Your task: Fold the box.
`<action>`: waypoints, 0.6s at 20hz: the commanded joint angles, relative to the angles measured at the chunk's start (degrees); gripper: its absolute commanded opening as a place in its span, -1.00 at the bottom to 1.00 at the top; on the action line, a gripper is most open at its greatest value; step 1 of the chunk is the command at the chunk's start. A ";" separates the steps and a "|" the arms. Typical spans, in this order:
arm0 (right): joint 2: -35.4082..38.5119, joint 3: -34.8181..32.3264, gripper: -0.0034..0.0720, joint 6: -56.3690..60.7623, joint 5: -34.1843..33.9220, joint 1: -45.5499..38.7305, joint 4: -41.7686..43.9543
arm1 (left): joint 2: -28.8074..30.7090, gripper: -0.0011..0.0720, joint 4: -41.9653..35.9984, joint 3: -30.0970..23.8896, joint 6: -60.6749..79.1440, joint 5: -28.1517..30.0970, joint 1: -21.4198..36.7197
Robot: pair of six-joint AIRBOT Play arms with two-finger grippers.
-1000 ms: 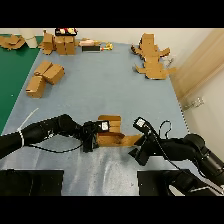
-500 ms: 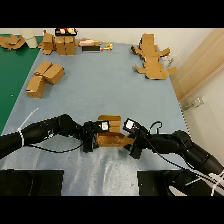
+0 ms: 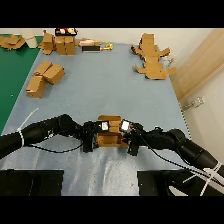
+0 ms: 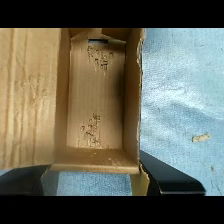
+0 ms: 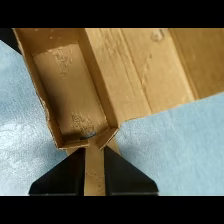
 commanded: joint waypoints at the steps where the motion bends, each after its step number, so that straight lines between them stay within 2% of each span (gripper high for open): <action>1: -0.28 0.04 -0.50 -2.36 0.31 0.20 2.03 | 0.02 0.52 0.00 0.07 0.00 0.00 -0.04; 7: -0.87 0.04 -0.50 -3.48 1.01 2.69 2.51 | 0.02 0.52 0.00 0.04 0.00 0.00 -0.04; 12: -3.17 0.04 -0.50 -5.33 5.29 5.18 2.49 | 0.02 0.52 0.00 0.07 0.00 0.00 -0.04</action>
